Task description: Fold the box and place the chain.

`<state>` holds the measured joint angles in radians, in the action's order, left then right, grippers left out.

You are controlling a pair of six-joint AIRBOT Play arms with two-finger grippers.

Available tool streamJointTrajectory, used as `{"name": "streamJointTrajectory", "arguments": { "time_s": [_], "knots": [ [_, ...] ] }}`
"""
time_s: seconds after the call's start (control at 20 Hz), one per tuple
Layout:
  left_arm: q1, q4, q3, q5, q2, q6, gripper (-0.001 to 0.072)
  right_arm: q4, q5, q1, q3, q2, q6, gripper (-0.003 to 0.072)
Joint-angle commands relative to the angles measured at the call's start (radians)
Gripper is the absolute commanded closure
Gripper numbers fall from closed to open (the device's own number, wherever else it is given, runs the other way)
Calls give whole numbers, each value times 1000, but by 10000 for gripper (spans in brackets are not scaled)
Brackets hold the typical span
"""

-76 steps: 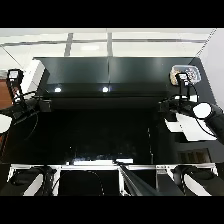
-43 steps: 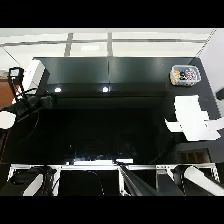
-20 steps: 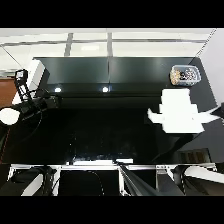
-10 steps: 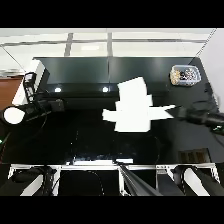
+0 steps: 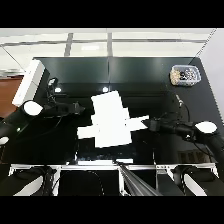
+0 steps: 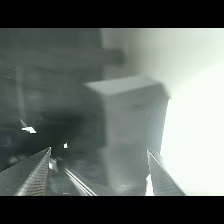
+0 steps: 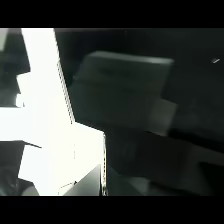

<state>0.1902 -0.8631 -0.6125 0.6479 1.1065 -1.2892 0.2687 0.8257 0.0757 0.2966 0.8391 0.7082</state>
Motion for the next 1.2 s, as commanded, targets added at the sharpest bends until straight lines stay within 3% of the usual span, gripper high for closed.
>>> {"name": "streamJointTrajectory", "arguments": {
  "time_s": [0.0, 0.4, 0.7, 0.85, 1.0, 1.05, 1.15],
  "knots": [
    [7, 145, -64, 117, 102, 65, 5, -5, -97, 87, -30, -2, 18, 674],
    [3, 401, -243, 524, 415, 370, 5, -6, -108, 86, -30, -2, 18, 675],
    [3, 406, -330, 784, 586, 623, 32, -6, -109, 86, -30, -2, 18, 674],
    [3, 333, -404, 834, 626, 657, 245, -6, -109, 86, -30, -2, 18, 674],
    [3, 279, -465, 871, 665, 670, 394, -5, -109, 86, -30, -2, 18, 674],
    [4, 277, -479, 896, 677, 695, 498, -4, -109, 86, -30, -2, 18, 674],
    [4, 276, -498, 939, 695, 723, 568, -3, -109, 86, -30, -2, 18, 674]
  ]
}}
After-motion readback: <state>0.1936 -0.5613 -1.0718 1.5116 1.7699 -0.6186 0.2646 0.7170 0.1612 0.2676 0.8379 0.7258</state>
